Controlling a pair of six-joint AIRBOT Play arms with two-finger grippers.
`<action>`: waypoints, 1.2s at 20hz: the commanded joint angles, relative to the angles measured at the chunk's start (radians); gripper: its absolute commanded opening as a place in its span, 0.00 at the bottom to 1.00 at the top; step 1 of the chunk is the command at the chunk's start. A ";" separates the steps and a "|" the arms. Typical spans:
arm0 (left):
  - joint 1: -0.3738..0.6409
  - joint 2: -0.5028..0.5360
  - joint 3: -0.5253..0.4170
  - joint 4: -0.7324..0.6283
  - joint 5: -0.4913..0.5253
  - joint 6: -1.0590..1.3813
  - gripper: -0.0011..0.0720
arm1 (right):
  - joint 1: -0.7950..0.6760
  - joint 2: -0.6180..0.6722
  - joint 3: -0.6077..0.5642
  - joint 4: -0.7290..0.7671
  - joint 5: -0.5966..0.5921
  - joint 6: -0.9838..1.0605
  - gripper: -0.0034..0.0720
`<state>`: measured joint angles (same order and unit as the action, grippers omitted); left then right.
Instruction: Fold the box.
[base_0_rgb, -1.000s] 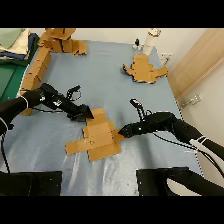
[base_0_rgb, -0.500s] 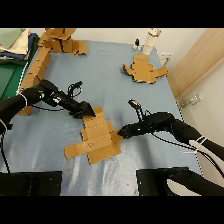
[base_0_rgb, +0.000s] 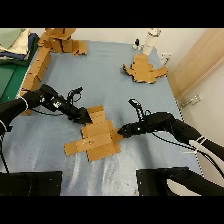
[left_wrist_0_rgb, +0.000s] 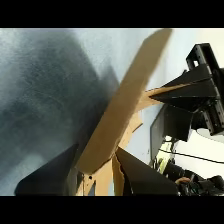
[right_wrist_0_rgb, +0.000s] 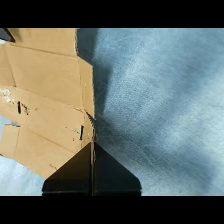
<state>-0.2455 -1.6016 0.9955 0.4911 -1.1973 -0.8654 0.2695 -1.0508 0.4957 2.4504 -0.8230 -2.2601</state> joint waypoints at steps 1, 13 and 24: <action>0.000 0.000 -0.006 -0.029 0.048 0.013 0.44 | 0.000 0.001 0.000 -0.002 0.004 0.000 0.05; -0.036 -0.036 -0.007 -0.097 0.082 0.066 0.24 | 0.000 0.001 0.000 -0.008 0.005 -0.004 0.05; -0.036 0.049 0.024 -0.103 0.113 0.360 0.03 | -0.135 0.048 0.106 -0.359 -0.026 0.393 0.44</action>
<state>-0.2794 -1.5967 1.0122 0.3916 -1.1072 -0.6098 0.1974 -1.0309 0.5533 2.2642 -0.8230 -2.0632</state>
